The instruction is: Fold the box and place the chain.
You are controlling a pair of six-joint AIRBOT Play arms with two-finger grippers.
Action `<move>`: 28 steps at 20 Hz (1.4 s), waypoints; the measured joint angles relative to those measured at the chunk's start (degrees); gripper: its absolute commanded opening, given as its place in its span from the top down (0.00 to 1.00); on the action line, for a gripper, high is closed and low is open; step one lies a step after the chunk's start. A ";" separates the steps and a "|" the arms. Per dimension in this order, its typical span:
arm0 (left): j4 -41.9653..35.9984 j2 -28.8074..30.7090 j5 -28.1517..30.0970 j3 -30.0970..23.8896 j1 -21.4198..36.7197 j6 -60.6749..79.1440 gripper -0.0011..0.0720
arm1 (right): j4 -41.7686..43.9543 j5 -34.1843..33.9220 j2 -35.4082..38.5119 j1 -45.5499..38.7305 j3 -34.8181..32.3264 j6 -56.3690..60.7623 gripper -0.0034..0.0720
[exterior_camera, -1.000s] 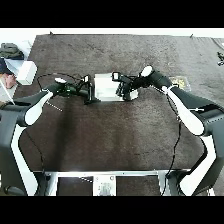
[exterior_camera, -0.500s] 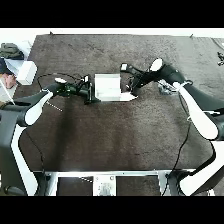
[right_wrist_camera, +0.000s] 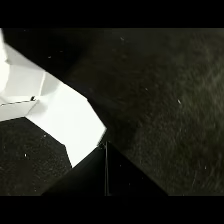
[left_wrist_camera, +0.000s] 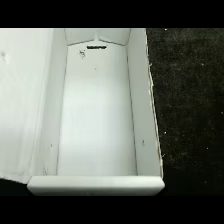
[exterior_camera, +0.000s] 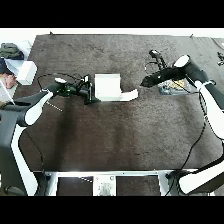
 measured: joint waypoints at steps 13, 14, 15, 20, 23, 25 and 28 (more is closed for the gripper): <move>0.00 0.00 -0.02 0.00 0.00 0.02 0.66 | 16.74 -3.19 -6.38 1.79 -9.03 3.19 0.98; 0.00 0.00 -0.02 0.00 0.00 0.02 0.66 | 18.82 -2.78 -6.60 2.51 -9.05 2.21 0.98; 0.00 0.00 0.00 0.00 -0.02 0.00 0.66 | 20.48 -2.62 -6.69 3.10 -9.03 1.51 0.95; 0.00 0.00 0.00 0.00 -0.02 0.00 0.66 | 24.87 -0.96 -6.54 4.20 -7.02 0.76 0.65; 0.00 0.00 -0.02 0.00 0.00 0.00 0.66 | 25.68 0.42 -6.54 4.42 -5.64 0.87 0.63; 0.00 0.00 0.00 0.00 0.00 0.02 0.66 | 25.94 1.01 -6.54 4.55 -5.16 0.90 0.38; 0.00 0.00 -0.02 0.00 -0.02 0.00 0.66 | 26.16 1.68 -6.54 4.83 -4.81 0.92 0.38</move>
